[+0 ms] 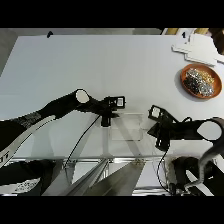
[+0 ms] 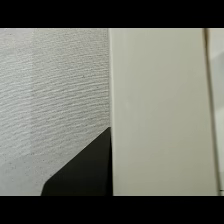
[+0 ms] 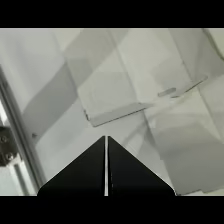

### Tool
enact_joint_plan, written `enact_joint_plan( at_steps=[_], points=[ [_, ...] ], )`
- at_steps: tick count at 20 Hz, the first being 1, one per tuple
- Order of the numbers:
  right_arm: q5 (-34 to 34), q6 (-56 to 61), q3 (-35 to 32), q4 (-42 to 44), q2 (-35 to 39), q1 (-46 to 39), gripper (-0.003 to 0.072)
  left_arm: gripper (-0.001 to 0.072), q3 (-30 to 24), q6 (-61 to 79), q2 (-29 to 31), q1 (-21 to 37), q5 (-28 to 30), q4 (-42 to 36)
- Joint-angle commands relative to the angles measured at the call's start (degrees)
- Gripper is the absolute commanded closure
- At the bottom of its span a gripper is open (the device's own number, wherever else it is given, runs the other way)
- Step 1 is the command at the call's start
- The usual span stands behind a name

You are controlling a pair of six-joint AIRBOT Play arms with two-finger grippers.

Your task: Fold the box and place the chain.

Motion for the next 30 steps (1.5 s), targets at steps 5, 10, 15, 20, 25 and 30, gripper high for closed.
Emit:
enact_joint_plan(
  at_steps=[5, 10, 15, 20, 25, 30],
  points=[
    [-25.7, -19.3, -9.7, -3.3, -1.3, 13.1, 0.0010, 0.0700, 0.0, 0.0, 0.0, 0.0, 0.0, 0.0],
    [-32.0, -19.1, -13.4, -3.9, -1.6, 19.4, 0.0010, 0.0700, 0.0, 0.0, 0.0, 0.0, 0.0, 0.0],
    [-34.7, -19.0, -14.0, -5.2, -4.4, 19.5, 0.0011, 0.0700, 0.0, 0.0, 0.0, 0.0, 0.0, 0.0],
    [-39.0, -19.0, -13.3, -5.2, -4.7, 19.3, 0.0012, 0.0700, 0.0, 0.0, 0.0, 0.0, 0.0, 0.0],
    [-36.8, -17.5, -10.8, -5.2, -4.7, 16.0, 0.0013, 0.0700, 0.0, 0.0, 0.0, 0.0, 0.0, 0.0],
    [-32.9, -14.6, -7.8, -5.2, -4.7, 13.6, 0.0023, 0.0700, 0.0, 0.0, 0.0, 0.0, 0.0, 0.0]
  ],
)
